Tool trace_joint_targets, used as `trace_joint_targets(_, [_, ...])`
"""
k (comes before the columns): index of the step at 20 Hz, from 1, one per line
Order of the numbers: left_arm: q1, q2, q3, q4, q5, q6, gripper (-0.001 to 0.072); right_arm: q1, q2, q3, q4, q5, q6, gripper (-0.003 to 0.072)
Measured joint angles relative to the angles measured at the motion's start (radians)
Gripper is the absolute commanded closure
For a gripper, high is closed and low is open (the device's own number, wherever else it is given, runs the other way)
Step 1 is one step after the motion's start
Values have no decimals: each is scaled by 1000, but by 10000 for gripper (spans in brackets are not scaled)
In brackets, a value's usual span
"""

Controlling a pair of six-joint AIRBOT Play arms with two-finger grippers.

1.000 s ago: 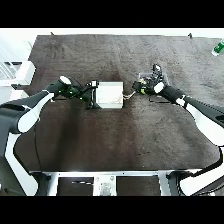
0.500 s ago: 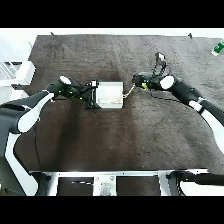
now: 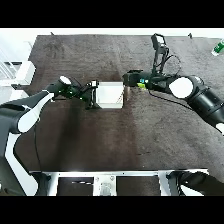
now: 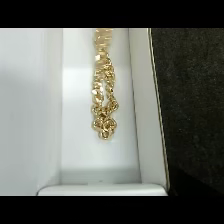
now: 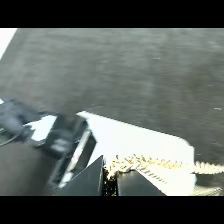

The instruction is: Fold the box and place the chain.

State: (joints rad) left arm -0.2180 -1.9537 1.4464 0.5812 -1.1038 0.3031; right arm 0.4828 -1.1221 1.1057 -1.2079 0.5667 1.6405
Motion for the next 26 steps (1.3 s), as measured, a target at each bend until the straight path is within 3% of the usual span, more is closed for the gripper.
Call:
trace_joint_targets(8, [0, 0, 0, 0, 1, -6, 182, 84, -23, 0, 0, -66, 8, 678])
trace_joint_targets(18, [0, 0, 0, 0, 3, -8, 182, 120, -47, 85, -4, -169, 0, 678])
trace_joint_targets(26, [0, 0, 0, 0, 3, -8, 182, 122, -159, 60, -16, -176, -1, 678])
